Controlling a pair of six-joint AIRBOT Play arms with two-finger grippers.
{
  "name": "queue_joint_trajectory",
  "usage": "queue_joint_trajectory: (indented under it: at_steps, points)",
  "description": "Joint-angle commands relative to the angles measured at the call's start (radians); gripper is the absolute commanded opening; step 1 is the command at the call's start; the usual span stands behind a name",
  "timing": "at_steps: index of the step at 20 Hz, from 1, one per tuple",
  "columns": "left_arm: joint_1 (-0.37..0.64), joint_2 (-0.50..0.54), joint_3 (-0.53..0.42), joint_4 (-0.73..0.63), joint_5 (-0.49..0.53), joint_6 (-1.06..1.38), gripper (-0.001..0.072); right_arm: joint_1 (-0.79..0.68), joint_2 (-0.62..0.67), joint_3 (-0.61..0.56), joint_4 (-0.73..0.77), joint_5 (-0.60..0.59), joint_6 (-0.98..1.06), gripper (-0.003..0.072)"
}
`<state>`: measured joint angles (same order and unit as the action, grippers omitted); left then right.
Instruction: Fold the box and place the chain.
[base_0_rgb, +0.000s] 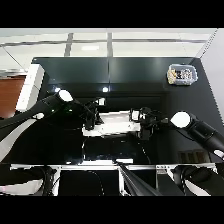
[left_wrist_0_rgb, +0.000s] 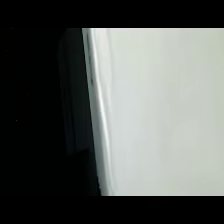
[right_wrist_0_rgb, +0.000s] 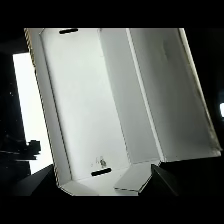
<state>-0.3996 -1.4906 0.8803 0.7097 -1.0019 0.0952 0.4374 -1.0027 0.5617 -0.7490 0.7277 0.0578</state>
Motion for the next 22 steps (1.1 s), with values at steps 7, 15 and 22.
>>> queue_joint_trajectory:
  at_steps: [7,15,22]
  points:
    - [0.0,0.0,0.001,-0.012,-0.001,0.002,0.0022,-0.06,-0.018,0.006,0.043,0.025,-0.048,0.0702]
    - [-0.001,0.0,0.001,-0.01,-0.008,0.003,0.0022,-0.061,-0.043,0.006,0.084,0.035,-0.052,0.0702]
    - [-0.068,-0.001,0.051,0.156,-0.012,0.005,0.0022,-0.063,-0.043,0.006,0.084,0.014,-0.066,0.0702]
